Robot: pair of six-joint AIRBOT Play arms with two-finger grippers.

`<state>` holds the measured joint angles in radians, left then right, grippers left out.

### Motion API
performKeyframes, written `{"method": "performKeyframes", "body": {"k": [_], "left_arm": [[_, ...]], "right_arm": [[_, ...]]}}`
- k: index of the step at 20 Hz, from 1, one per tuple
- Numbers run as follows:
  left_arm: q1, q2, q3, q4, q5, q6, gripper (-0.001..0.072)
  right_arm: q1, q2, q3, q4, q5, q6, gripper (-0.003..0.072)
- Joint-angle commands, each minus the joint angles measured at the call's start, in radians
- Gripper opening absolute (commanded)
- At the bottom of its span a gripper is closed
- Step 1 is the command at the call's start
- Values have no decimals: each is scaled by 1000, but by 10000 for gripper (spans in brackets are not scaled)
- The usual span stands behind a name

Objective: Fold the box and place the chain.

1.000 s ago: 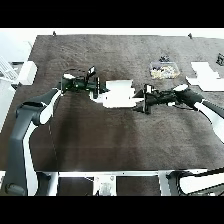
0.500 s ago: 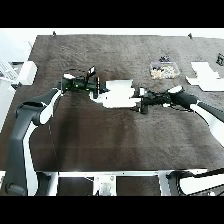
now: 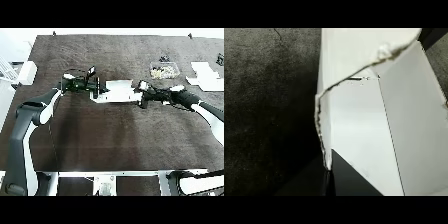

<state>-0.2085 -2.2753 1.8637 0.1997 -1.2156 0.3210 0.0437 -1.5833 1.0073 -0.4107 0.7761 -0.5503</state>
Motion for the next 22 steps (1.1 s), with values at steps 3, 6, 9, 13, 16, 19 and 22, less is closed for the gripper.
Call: {"method": "performKeyframes", "body": {"k": [3,6,9,13,16,19,22], "left_arm": [[0,0,1,0,-1,0,20],[0,0,1,0,-2,0,20],[0,0,1,0,-6,1,20],[0,0,1,0,-8,1,20],[0,0,1,0,-8,0,20],[0,0,1,1,-8,0,20],[0,0,1,1,-8,1,20]], "right_arm": [[4,-3,0,33,-9,59,720],[2,-8,10,34,-10,21,720],[-3,-8,13,33,-10,6,720],[-6,-8,27,33,-10,-19,720],[-13,-14,45,33,-13,-39,720],[-16,-34,74,6,-1,-41,720],[-19,-77,127,-46,64,-30,720]]}}
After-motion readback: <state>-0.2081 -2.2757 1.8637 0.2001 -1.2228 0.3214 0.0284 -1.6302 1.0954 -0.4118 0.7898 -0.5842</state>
